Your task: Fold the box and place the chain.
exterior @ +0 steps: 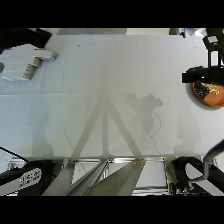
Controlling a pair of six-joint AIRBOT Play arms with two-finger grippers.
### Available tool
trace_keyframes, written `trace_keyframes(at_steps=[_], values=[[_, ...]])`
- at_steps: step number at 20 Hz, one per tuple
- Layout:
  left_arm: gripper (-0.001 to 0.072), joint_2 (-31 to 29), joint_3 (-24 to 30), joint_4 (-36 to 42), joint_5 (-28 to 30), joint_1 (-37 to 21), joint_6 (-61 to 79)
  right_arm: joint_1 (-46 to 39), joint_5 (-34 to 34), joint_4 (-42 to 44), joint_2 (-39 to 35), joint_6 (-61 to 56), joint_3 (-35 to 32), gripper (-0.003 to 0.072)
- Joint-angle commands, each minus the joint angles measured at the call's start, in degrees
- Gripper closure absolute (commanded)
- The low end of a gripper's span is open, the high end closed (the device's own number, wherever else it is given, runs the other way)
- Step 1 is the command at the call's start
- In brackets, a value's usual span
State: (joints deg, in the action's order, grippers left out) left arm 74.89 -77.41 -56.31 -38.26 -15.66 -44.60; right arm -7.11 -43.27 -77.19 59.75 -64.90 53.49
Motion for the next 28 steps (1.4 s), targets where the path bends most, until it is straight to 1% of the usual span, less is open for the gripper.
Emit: trace_keyframes(at_steps=[1, 4, 8, 11, 12, 17, 21, 25, 28], values=[[0.0356, 1.53, 0.55, -11.06, 1.64, -4.11, -16.31, -0.04, 0.00, 0.00, -0.04, 0.00, 0.07, 0.0673], [0.0356, 3.65, 3.39, -13.31, 2.25, -4.28, -18.88, -0.04, 0.00, 0.00, -0.04, 0.00, 0.07, 0.0673], [0.0356, 6.78, 11.98, -13.27, 8.66, -4.17, -25.05, -0.04, 0.00, 0.00, -0.04, 0.02, 0.07, 0.0673], [0.0356, 8.85, 17.42, -17.33, 9.35, -3.43, -24.87, -0.04, 0.00, 0.00, -0.04, 0.00, 0.07, 0.0673], [0.0356, 9.35, 18.40, -17.84, 9.38, -3.13, -24.87, -0.04, 0.00, 0.00, -0.04, 0.00, 0.07, 0.0673], [0.0356, 11.43, 18.84, -17.42, 9.57, -1.49, -25.14, -0.04, 0.00, 0.02, -0.04, 0.00, 0.07, 0.0673], [0.0358, 11.45, 18.84, -15.06, 9.68, -1.38, -25.14, -0.04, 0.00, 0.02, -0.04, 0.02, 0.07, 0.0673], [0.0354, 11.65, 18.84, -15.13, 10.54, -1.40, -25.07, -0.04, 0.00, 0.00, -0.04, 0.00, 0.07, 0.0673], [0.0356, 13.35, 18.84, -15.13, 10.12, -1.38, -25.07, -0.04, 0.00, 0.00, -0.04, 0.00, 0.07, 0.0673]])
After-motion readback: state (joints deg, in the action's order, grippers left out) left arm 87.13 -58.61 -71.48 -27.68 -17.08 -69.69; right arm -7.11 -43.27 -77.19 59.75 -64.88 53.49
